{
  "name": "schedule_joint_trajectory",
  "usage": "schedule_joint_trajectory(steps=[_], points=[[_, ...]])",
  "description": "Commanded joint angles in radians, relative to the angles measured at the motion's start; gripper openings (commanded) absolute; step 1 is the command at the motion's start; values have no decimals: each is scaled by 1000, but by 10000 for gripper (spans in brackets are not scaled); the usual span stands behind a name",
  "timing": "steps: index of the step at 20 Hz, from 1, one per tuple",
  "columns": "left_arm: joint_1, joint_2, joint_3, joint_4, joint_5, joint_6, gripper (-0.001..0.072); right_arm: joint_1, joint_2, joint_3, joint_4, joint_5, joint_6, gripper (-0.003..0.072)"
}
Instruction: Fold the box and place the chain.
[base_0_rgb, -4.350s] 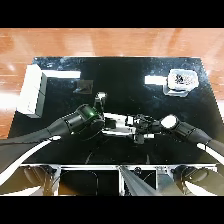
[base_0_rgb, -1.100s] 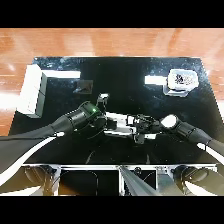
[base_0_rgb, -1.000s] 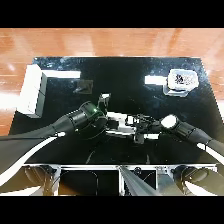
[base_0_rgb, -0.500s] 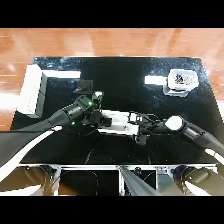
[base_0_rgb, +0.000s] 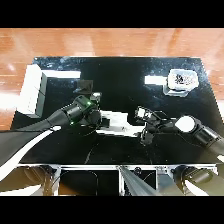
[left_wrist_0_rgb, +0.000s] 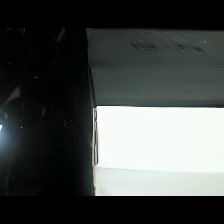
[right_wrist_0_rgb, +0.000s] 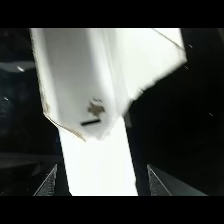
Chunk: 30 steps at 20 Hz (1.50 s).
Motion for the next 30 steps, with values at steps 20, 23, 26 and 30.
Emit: schedule_joint_trajectory(steps=[20,23,26,30], points=[[0,-1,-14,-24,-5,0,22,111,-113,1,204,-146,-317,365],[0,-1,-14,-24,-5,0,22,112,-113,1,216,-146,-317,187],[0,-1,-14,-24,-5,0,22,119,-135,1,280,-166,-317,184],[0,-1,-14,-23,8,0,22,162,-156,1,334,-212,-317,65]])
